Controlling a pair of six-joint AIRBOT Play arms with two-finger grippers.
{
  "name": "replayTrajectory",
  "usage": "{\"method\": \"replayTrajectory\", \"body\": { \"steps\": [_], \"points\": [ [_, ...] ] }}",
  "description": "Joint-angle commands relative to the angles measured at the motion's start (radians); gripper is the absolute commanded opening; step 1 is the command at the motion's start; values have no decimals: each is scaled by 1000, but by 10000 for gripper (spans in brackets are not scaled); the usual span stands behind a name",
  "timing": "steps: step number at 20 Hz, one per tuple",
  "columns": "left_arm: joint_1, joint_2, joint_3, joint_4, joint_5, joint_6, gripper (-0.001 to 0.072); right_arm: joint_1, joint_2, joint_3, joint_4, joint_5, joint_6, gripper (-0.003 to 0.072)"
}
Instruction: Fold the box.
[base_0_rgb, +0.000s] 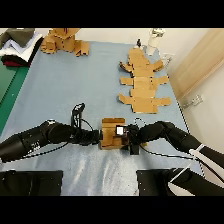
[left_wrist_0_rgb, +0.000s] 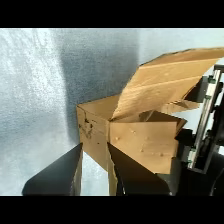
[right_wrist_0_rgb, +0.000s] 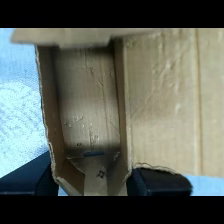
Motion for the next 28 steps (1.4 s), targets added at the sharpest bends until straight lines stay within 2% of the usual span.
{"method": "replayTrajectory", "body": {
  "steps": [1, 3, 4, 5, 14, 18, 20, 23, 25, 28],
  "points": [
    [-2, 0, 22, -3, -8, 10, 246, 0, 0, 0, 0, 0, 0, 439],
    [-2, 0, 24, -3, -9, 11, 258, 0, 0, 0, 0, 0, 0, 438],
    [-2, -2, 24, -3, -10, 14, 389, 0, 0, 0, 0, 0, 0, 439],
    [-3, -2, 24, -4, -11, 14, 420, 0, 0, 0, 0, 0, 0, 439],
    [-2, -3, 24, -1, 20, 12, 421, 0, 0, 0, 0, 0, 0, 439],
    [-13, -39, 29, -3, -49, -5, 421, 0, 0, -1, 0, 0, 0, 439],
    [-46, -64, 53, 6, -48, -34, 421, 0, 0, 0, 0, 0, 0, 439],
    [-84, -90, 109, 138, -68, -180, 421, 0, 0, 0, 0, 0, 0, 439],
    [-104, -109, 149, 264, -124, -304, 422, 0, 0, -1, 0, 0, 0, 439],
    [-136, -159, 216, 340, -219, -363, 421, 0, 0, 0, 0, 0, 0, 439]
  ]
}}
